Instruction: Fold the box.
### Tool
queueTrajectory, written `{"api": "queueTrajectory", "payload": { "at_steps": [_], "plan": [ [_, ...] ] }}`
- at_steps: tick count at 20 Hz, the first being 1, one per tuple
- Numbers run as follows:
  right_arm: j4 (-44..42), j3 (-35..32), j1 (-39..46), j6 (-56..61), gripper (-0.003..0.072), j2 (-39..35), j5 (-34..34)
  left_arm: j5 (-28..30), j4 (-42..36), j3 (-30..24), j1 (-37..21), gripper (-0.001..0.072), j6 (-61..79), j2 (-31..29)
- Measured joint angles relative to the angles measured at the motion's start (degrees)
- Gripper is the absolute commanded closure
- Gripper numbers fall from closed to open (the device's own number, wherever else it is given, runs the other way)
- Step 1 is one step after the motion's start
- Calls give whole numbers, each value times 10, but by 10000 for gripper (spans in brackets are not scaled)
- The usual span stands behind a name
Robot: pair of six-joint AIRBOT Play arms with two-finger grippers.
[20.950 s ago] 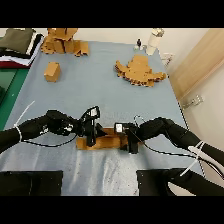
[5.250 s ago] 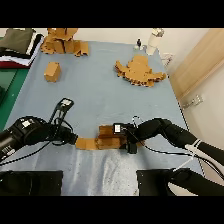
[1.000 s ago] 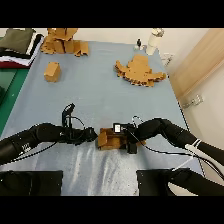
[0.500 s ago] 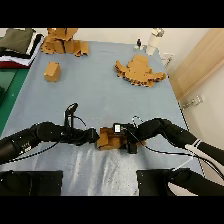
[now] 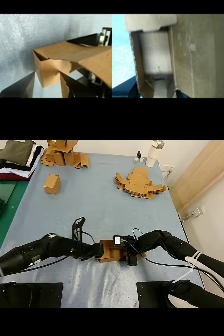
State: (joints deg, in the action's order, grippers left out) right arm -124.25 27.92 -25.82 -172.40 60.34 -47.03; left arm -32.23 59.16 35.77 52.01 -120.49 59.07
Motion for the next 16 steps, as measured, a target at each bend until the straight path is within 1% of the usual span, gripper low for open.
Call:
{"api": "queueTrajectory", "payload": {
  "at_steps": [2,4,7,11,16],
  "plan": [
    [0,0,0,0,186,0,0,-30,90,41,26,236,-103,32],
    [0,0,0,0,185,0,0,-62,163,76,46,236,-186,57],
    [0,0,0,0,185,0,0,-98,230,108,66,236,-269,83],
    [-1,0,0,0,185,0,0,-126,266,130,91,236,-337,113],
    [0,0,0,0,185,0,0,-161,287,169,113,236,-365,158]
  ]
}}
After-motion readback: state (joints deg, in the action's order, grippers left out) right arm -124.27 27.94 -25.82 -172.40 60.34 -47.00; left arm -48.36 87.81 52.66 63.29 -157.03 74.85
